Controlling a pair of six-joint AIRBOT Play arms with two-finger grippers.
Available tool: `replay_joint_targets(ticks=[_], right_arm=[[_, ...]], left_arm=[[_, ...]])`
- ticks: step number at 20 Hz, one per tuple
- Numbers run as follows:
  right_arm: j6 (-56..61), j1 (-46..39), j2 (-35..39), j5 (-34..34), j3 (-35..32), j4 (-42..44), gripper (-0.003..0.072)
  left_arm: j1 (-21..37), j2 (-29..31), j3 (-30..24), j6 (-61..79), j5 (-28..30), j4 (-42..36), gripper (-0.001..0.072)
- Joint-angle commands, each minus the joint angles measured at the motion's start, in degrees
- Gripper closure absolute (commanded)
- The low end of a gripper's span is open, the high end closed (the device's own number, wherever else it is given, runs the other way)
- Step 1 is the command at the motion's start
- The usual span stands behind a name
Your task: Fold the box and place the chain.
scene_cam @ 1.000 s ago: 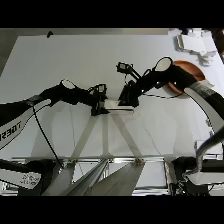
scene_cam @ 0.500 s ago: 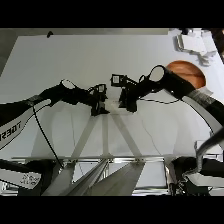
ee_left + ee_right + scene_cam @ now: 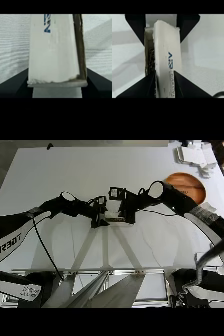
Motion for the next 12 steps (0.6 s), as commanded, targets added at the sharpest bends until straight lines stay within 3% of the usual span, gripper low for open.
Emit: replay_joint_targets(ticks=[1,3,4,6,12], right_arm=[[0.9,0.1,0.2,-0.9,-2.5,-0.5,0.0457],[0.9,0.1,0.2,-1.4,-4.5,-0.4,0.0409],[0.9,0.1,0.2,-1.3,-4.8,-0.2,0.0318],[0.9,0.1,0.2,-1.1,-4.8,0.4,0.0249],[0.9,0.0,3.8,-1.4,-4.8,1.1,0.025]], left_arm=[[0.0,0.0,0.0,0.1,0.0,0.0,0.0632],[0.0,0.0,0.0,0.1,0.0,0.0,0.0632],[0.0,0.0,0.0,0.1,0.0,0.0,0.0632],[0.0,0.0,0.0,0.1,0.0,0.0,0.0632],[0.0,0.0,0.0,0.1,0.0,0.0,0.0632]])
